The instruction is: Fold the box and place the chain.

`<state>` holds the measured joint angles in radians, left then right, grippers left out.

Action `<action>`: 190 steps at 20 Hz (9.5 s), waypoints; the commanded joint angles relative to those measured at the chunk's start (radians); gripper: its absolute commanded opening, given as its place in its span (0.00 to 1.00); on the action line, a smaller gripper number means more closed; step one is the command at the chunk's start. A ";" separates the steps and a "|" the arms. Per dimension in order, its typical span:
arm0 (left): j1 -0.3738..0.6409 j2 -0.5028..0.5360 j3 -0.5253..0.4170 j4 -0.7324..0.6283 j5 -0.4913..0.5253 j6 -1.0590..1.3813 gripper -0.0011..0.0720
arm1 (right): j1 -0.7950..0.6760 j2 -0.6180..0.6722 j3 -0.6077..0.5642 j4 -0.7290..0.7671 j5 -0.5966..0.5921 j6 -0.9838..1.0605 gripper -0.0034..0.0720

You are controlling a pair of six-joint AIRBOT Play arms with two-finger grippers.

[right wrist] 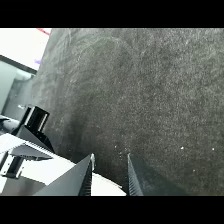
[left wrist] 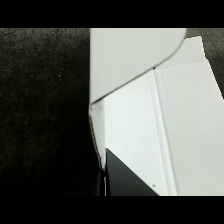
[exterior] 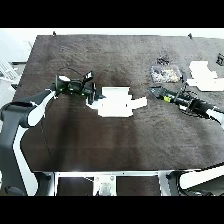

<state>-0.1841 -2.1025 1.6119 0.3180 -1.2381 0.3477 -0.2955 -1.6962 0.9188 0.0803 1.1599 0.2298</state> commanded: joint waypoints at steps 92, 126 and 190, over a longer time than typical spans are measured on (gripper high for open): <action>0.001 0.000 0.000 0.012 0.000 0.001 0.04 | 0.396 0.161 0.083 -0.566 -0.308 -0.718 0.98; 0.000 0.000 0.000 0.012 -0.003 0.001 0.04 | 0.330 -0.077 0.306 -0.582 -0.009 -0.684 0.98; 0.001 0.000 0.000 0.012 -0.011 0.000 0.04 | 0.387 -0.234 0.450 -0.646 0.055 -0.732 0.85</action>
<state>-0.1833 -2.1017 1.6119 0.3298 -1.2495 0.3481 0.0910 -1.9297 1.3678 -0.5602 1.2102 -0.5014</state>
